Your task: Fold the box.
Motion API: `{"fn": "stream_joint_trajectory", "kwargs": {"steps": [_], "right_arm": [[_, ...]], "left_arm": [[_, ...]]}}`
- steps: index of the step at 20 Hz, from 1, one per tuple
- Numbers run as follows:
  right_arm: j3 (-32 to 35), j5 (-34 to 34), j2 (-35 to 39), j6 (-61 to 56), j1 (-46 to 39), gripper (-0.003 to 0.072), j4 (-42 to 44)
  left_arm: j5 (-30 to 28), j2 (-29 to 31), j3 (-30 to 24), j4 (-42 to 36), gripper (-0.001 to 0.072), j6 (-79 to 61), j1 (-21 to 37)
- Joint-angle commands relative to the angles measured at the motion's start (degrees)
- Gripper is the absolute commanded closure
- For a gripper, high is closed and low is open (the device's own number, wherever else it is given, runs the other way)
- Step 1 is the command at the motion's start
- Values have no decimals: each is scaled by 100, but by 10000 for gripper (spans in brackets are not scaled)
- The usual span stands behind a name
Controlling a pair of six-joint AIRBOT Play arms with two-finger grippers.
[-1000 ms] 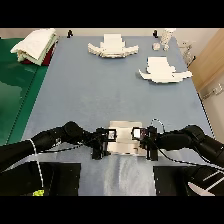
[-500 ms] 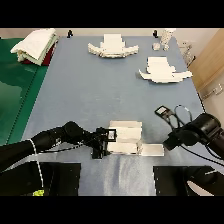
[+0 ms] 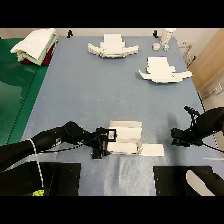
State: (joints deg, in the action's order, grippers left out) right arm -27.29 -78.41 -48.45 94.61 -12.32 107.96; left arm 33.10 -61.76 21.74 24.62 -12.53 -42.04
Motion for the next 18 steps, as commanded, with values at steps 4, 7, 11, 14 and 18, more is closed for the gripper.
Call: {"fn": "stream_joint_trajectory", "kwargs": {"steps": [4,7,11,14,18], "right_arm": [[450,153,-463,741,-791,684,1139],[518,162,-518,743,-791,685,1294],[549,170,-516,579,-791,684,1292],[719,203,-516,479,-791,685,1303],[813,101,-509,426,-684,684,1659]], "left_arm": [[2,0,4,2,268,-4,-2],[2,0,4,2,268,-4,-2],[2,0,4,2,268,-4,-2],[2,0,4,2,268,-4,-2],[2,0,4,2,268,-4,-2]]}}
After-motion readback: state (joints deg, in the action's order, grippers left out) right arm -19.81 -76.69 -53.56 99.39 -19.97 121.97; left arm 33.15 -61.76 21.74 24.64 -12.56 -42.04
